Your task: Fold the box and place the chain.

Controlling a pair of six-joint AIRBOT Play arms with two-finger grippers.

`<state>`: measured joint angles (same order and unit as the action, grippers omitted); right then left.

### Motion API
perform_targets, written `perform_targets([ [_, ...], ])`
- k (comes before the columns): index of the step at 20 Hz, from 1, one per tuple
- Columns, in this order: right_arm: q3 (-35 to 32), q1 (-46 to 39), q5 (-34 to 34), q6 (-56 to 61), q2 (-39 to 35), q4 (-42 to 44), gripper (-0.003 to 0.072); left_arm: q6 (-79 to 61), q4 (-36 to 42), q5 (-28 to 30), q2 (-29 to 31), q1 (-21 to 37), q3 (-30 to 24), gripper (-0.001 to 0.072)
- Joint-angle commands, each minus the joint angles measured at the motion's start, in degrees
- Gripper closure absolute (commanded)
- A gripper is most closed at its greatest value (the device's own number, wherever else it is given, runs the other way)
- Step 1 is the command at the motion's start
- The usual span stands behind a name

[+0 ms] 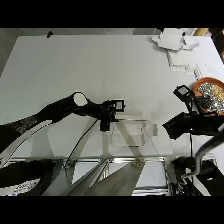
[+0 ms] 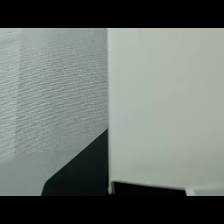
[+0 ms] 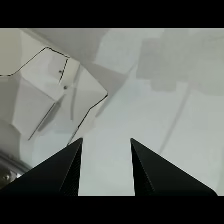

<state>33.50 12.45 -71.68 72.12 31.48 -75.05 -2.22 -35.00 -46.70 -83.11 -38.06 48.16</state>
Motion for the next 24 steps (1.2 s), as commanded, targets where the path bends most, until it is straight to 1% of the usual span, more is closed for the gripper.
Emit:
perform_targets([
  [1, 0.04, 0.04, 0.79, -0.24, 0.33, 0.07, 0.0352, -0.37, -0.17, 0.87, -1.11, 0.0, -0.04, 0.0703],
  [6, 0.04, 0.04, 0.79, -0.24, 0.31, 0.07, 0.0352, -3.41, 2.54, 1.31, -3.82, 0.0, -0.04, 0.0701],
  [8, 0.04, 0.04, 0.79, -0.24, 0.31, 0.07, 0.0352, -4.44, 4.15, 1.62, -3.82, 0.0, -0.04, 0.0701],
  [11, 0.04, 0.04, 0.79, -0.24, 0.31, 0.07, 0.0352, -4.42, 4.13, 2.58, -3.82, 0.0, -0.04, 0.0701],
  [16, 0.04, 0.04, 0.79, -0.61, 0.31, 0.04, 0.0352, -3.78, 4.04, 2.56, -3.8, 0.0, 0.07, 0.0702],
  [18, 0.04, 0.04, 0.79, -0.63, 0.31, 0.04, 0.0352, -3.21, 2.69, 2.49, -3.17, -0.02, 0.59, 0.0706],
  [21, 0.04, 0.04, 0.81, -0.63, 0.33, 0.02, 0.0352, 1.01, -3.54, 2.82, -1.99, -0.02, 2.34, 0.0706],
  [24, 0.04, 0.04, 0.79, -0.63, 0.31, 0.02, 0.0352, 1.18, -3.85, 4.28, -2.23, -0.04, 2.4, 0.0703],
])
